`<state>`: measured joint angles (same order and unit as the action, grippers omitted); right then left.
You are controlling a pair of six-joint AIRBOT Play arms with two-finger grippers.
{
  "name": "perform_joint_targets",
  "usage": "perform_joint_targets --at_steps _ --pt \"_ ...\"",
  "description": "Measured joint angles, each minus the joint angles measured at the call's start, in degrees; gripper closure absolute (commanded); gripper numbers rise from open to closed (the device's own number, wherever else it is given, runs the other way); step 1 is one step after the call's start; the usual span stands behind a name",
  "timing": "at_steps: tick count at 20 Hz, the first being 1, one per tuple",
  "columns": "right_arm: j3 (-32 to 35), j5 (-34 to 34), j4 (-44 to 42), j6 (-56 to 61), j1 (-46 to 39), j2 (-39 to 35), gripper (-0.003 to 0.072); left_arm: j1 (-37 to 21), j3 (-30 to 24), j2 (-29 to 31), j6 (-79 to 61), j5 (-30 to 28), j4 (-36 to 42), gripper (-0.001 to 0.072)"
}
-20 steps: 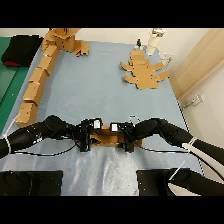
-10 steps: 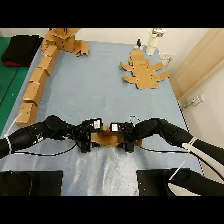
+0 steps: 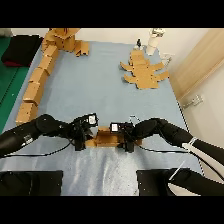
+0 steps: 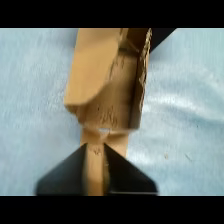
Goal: Fold the box.
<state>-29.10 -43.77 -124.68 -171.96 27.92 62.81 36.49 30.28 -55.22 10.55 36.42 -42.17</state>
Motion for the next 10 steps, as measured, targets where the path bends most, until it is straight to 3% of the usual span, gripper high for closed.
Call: perform_joint_targets --at_steps 3,6,8,10 --pt "0.0 0.0 0.0 0.0 0.0 0.0 0.0183 -0.7 0.0 6.9 18.5 3.5 -13.1 0.0698" --pt "0.0 0.0 0.0 0.0 0.0 0.0 0.0183 -4.2 0.0 12.4 48.3 6.7 -27.0 0.0699" --pt "0.0 0.0 0.0 0.0 0.0 0.0 0.0183 -8.8 -0.2 13.7 63.5 10.4 -31.0 0.0699" --pt "0.0 0.0 0.0 0.0 0.0 0.0 0.0183 -13.7 -0.7 13.3 71.1 13.2 -29.6 0.07"
